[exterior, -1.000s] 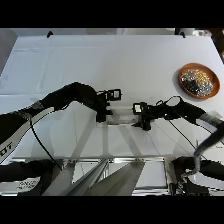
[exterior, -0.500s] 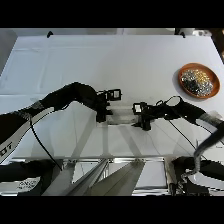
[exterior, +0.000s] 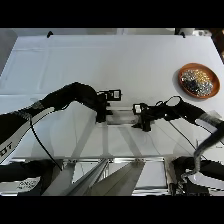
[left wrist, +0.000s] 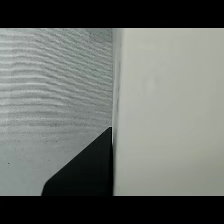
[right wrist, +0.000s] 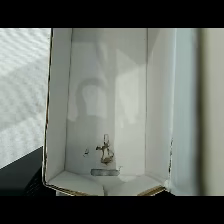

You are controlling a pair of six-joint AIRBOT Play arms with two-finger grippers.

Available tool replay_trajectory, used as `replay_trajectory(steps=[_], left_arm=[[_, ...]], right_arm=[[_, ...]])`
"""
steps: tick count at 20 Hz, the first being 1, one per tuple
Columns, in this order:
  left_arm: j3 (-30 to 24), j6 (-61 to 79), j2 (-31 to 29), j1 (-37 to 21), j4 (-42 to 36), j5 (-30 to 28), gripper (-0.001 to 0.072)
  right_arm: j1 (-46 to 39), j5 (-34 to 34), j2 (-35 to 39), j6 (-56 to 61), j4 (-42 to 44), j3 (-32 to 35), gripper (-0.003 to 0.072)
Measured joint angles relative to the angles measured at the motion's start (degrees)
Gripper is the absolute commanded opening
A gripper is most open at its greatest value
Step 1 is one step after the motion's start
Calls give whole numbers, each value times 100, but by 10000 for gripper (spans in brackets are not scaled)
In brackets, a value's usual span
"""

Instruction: Fold the box and place the chain.

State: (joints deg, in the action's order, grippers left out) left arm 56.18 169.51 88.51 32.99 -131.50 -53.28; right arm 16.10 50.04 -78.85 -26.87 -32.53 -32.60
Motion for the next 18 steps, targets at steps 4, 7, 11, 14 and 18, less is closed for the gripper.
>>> replay_trajectory(steps=[4,7,11,14,18], left_arm=[[0,0,0,0,-2,-7,18],[0,2,0,2,0,-4,18],[0,-2,0,2,0,13,18],[0,-2,0,2,0,13,18],[0,-2,0,2,0,11,18]], right_arm=[[-2,114,0,7,0,0,564],[2,284,0,50,-7,2,685],[-101,306,11,201,57,2,632],[-177,295,28,269,122,2,530],[-212,236,35,273,129,2,447]])
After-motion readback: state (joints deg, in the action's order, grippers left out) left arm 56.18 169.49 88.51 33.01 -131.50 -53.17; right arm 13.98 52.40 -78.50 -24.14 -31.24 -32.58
